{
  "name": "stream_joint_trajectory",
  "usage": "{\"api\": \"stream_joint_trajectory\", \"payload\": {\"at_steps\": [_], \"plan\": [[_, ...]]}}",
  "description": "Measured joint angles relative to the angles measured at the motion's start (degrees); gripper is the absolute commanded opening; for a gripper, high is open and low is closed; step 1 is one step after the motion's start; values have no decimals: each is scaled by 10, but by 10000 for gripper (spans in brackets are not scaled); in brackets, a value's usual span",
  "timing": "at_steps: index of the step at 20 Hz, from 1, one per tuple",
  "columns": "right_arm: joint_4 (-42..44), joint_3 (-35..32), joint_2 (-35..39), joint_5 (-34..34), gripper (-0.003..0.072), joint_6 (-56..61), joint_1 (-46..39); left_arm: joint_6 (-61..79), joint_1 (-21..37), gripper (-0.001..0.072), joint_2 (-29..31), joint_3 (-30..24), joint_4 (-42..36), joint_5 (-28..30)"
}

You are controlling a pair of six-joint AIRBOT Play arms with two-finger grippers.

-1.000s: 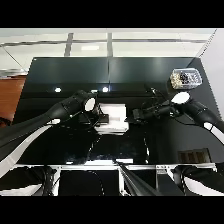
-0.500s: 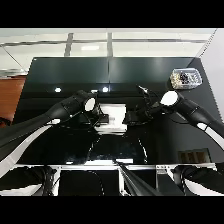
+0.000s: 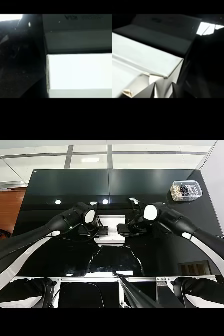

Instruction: Fold the box and place the chain.

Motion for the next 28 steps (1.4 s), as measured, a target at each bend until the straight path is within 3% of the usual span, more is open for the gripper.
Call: {"api": "stream_joint_trajectory", "payload": {"at_steps": [9,17,18,19,23,24,25,28], "plan": [[-161,97,-71,91,235,158,63,1,0,28,0,0,-4,2],[-190,111,-94,115,235,204,77,1,0,28,0,0,-2,2],[-191,112,-95,115,150,206,78,1,0,28,0,0,-2,2],[-191,112,-97,114,14,206,80,1,0,28,0,0,-2,2],[-193,112,-103,110,13,215,83,-1,0,28,0,0,-3,-1],[-193,112,-104,109,39,216,84,-1,0,28,0,0,-2,-1],[-193,112,-105,110,147,216,84,1,0,28,0,0,-2,0],[-191,112,-106,109,146,217,84,3,0,28,0,0,0,2]]}}
